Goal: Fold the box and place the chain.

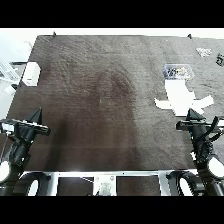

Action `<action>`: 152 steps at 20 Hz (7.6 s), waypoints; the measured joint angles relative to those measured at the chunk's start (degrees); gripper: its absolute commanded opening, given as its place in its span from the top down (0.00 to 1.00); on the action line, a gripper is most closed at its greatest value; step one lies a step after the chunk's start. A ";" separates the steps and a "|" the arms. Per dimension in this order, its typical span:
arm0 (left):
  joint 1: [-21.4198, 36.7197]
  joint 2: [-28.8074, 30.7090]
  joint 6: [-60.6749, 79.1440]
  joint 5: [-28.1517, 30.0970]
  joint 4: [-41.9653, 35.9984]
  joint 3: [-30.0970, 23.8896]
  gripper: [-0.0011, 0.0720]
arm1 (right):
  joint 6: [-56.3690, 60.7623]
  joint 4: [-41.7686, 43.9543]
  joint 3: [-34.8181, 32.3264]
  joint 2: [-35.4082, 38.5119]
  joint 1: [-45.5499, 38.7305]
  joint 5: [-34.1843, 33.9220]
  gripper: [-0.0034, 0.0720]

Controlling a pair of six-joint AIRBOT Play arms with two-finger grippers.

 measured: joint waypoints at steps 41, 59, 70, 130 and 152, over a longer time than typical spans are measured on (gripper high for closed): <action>0.00 0.00 0.00 -0.07 0.02 0.00 0.95 | 39.63 -48.59 83.23 -77.77 -54.58 68.57 0.47; 0.00 0.00 0.00 -0.07 0.00 0.00 0.95 | 38.34 -52.61 118.71 -114.16 -51.06 97.55 0.31; 0.00 0.00 0.00 -0.07 0.02 0.00 0.95 | 40.06 -50.47 116.69 -116.74 -50.34 96.48 0.31; 0.00 0.00 0.00 0.00 0.00 0.00 0.95 | 34.58 -13.46 54.90 -84.52 -3.13 57.96 0.94; 0.00 -6.67 -0.04 -9.33 -2.34 4.57 0.42 | 36.13 -11.98 54.90 -84.85 3.04 48.78 0.94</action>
